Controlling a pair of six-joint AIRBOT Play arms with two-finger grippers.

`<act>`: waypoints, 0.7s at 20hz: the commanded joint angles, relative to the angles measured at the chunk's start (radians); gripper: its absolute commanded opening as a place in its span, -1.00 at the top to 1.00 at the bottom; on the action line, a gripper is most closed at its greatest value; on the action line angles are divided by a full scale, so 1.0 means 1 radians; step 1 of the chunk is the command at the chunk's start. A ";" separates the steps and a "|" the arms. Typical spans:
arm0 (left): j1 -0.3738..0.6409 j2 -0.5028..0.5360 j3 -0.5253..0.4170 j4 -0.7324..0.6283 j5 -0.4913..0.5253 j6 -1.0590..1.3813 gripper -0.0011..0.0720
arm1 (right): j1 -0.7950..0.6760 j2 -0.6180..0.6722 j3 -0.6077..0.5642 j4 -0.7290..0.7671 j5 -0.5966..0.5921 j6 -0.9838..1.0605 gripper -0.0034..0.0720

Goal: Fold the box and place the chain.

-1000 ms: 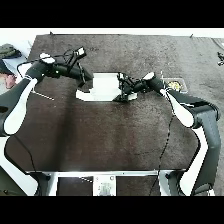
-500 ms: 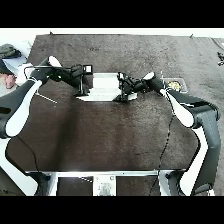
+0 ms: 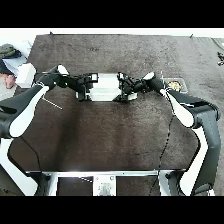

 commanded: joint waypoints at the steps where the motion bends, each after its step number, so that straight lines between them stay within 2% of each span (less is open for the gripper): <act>1: -0.003 -0.006 -0.004 0.002 0.012 0.000 -0.80 | 0.000 0.000 0.000 0.000 0.000 0.000 -0.13; 3: -0.003 -0.006 -0.004 0.002 0.012 0.000 -0.79 | 0.000 0.000 0.000 0.000 0.000 0.000 -0.13; 4: -0.003 -0.006 -0.004 0.002 0.011 0.000 -0.40 | 0.000 0.000 0.000 0.000 0.000 0.000 -0.13; 5: -0.003 -0.006 -0.004 0.001 0.011 0.000 -0.24 | 0.000 0.000 0.000 0.000 0.000 0.000 -0.13; 7: -0.003 -0.006 -0.004 -0.006 0.011 0.000 0.23 | 0.000 0.000 0.000 0.000 0.000 0.000 -0.13; 10: -0.003 -0.006 -0.004 -0.006 -0.003 -0.001 0.47 | 0.000 0.000 0.000 0.000 0.000 0.000 -0.13; 11: -0.003 -0.006 -0.004 -0.008 -0.006 0.000 0.81 | 0.000 0.000 0.000 0.000 0.000 0.000 -0.13; 14: -0.003 -0.006 -0.004 -0.069 -0.005 0.001 0.86 | 0.000 0.000 0.000 0.000 0.000 0.000 -0.13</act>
